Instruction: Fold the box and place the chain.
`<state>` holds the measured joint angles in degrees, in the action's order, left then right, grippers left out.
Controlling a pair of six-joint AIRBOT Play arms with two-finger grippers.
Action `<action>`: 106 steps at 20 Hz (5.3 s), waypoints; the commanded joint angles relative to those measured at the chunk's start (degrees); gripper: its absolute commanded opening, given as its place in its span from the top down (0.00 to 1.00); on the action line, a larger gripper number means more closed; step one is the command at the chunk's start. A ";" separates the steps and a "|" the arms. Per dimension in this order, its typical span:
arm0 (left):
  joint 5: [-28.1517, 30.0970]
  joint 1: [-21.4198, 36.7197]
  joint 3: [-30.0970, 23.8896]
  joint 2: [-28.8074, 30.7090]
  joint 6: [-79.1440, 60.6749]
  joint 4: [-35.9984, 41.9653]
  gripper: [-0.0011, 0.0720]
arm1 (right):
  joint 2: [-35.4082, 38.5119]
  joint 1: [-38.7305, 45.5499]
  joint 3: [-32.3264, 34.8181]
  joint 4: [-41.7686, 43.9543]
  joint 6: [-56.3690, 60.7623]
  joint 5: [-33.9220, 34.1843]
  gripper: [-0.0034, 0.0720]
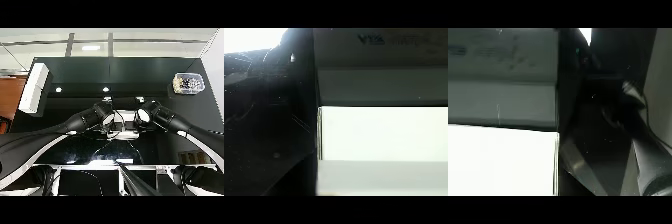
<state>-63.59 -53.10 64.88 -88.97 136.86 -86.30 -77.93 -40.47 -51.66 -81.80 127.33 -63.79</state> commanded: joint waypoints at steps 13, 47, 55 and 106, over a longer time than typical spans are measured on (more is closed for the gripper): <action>-0.15 0.00 0.00 0.00 -0.11 0.00 0.95 | 12.09 0.55 -0.66 -1.27 -9.92 -1.90 0.59; -0.15 0.02 0.00 0.00 -0.11 0.02 0.95 | -32.26 59.76 -51.28 -4.59 -25.81 -3.34 0.07; -0.13 0.02 0.00 0.00 -0.11 0.02 0.95 | -34.58 59.82 -51.28 -2.69 -25.81 -1.27 0.50; -0.13 0.02 0.00 0.00 -0.11 0.00 0.95 | 19.34 30.67 -42.64 43.71 -58.31 -28.89 0.94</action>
<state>-63.72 -53.10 64.88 -88.97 136.77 -86.30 -58.74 -7.03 -98.41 -37.93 69.52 -90.00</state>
